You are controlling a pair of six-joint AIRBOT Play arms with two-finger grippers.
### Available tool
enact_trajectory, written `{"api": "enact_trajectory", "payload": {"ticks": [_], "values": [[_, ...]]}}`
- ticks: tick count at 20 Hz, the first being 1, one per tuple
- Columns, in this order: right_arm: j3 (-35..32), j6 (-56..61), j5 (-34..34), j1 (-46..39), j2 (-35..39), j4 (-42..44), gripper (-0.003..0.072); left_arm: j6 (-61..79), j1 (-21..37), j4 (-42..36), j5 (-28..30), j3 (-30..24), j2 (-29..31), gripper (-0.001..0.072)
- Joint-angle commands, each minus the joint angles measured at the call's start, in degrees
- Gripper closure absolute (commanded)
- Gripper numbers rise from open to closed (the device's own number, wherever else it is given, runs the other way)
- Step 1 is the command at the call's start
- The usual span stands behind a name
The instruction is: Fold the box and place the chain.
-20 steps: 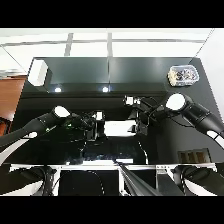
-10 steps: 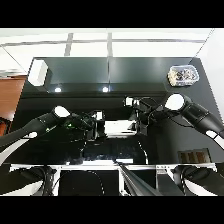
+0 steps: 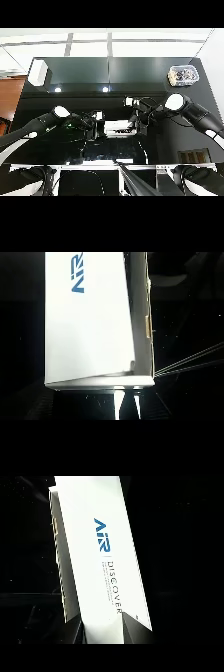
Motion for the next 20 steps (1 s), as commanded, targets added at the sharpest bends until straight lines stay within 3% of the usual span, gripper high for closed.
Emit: {"api": "enact_trajectory", "payload": {"ticks": [1, 4, 5, 20], "values": [[-0.02, 0.15, 1.22, 0.07, -0.17, -0.07, 0.0432, 0.07, -0.04, 0.0, 0.02, 0.02, -0.04, 0.0359], [-0.02, 0.17, 1.2, 0.07, -0.17, -0.04, 0.0423, 0.07, -0.04, 0.0, 0.0, 0.02, -0.04, 0.0359], [-0.02, 0.17, 1.22, 0.07, -0.17, -0.07, 0.0388, 0.07, -0.04, 0.0, 0.0, 0.02, -0.04, 0.0359], [0.0, 0.2, 2.4, 0.07, -0.17, -0.07, 0.0351, 0.07, -0.04, 0.0, 0.0, 0.02, -0.04, 0.0359]]}}
